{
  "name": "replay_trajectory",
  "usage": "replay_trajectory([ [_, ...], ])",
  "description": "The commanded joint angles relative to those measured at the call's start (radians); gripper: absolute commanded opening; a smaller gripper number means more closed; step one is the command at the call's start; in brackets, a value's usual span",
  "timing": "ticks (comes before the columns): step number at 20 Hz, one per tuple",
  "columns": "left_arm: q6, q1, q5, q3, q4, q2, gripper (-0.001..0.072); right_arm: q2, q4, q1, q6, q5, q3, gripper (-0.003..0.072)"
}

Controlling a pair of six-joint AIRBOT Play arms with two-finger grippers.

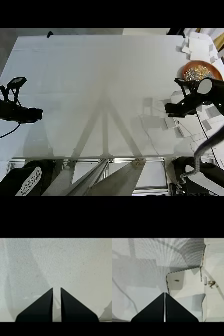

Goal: Fold the box and place the chain.

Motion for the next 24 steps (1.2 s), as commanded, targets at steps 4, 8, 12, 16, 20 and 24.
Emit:
replay_trajectory([
  [4, 0.000, 0.001, 0.000, -0.002, 0.000, 0.000, 0.0110, 0.000, 0.001, 0.000, 0.000, 0.000, 0.000, 0.0017],
  [8, 0.000, 0.001, 0.000, -0.002, 0.000, 0.000, 0.0110, 0.000, -0.079, -0.008, -0.040, 0.002, 0.045, 0.0016],
  [12, 0.000, 0.001, 0.000, -0.002, 0.000, 0.000, 0.0110, 0.000, -0.217, -0.139, -0.002, 0.037, 0.231, 0.0017],
  [16, 0.000, 0.001, 0.000, -0.002, 0.000, 0.000, 0.0110, 0.000, -0.436, -0.332, -0.045, 0.038, 0.337, 0.0016],
  [20, 0.000, 0.001, 0.000, -0.002, 0.001, 0.000, 0.0110, -0.025, -0.427, -0.484, -0.182, -0.033, 0.337, 0.0393],
  [24, 0.000, 0.001, 0.000, -0.002, 0.001, 0.000, 0.0110, -0.135, -0.424, -0.565, -0.284, -0.020, 0.337, 0.0477],
])
